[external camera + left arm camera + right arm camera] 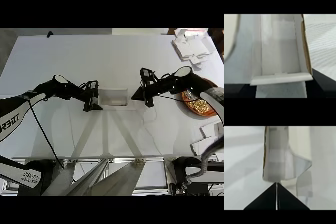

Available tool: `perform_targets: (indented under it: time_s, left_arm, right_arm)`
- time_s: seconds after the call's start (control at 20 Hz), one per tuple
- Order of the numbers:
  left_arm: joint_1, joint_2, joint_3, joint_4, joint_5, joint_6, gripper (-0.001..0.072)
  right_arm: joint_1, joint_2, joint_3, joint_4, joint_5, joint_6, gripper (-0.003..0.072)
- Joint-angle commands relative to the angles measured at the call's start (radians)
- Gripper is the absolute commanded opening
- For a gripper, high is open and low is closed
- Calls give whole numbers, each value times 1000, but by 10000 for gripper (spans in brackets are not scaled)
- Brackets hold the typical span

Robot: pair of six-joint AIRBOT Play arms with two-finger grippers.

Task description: Fold the box and place the chain.

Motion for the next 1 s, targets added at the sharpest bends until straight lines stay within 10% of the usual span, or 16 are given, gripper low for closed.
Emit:
perform_targets:
  time_s: [0.0, 0.3, 0.95]
  left_arm:
    - [0, 1, 1, 0, 0, 0, 277]
    - [0, 1, 1, 0, 0, 0, 277]
    - [0, 1, 1, 0, 0, 0, 277]
  right_arm:
    - [26, 10, 1, 204, -109, 103, 6]
    - [176, -60, 1, 196, -520, 205, 6]
    - [93, 162, 1, -94, -187, 281, 8]
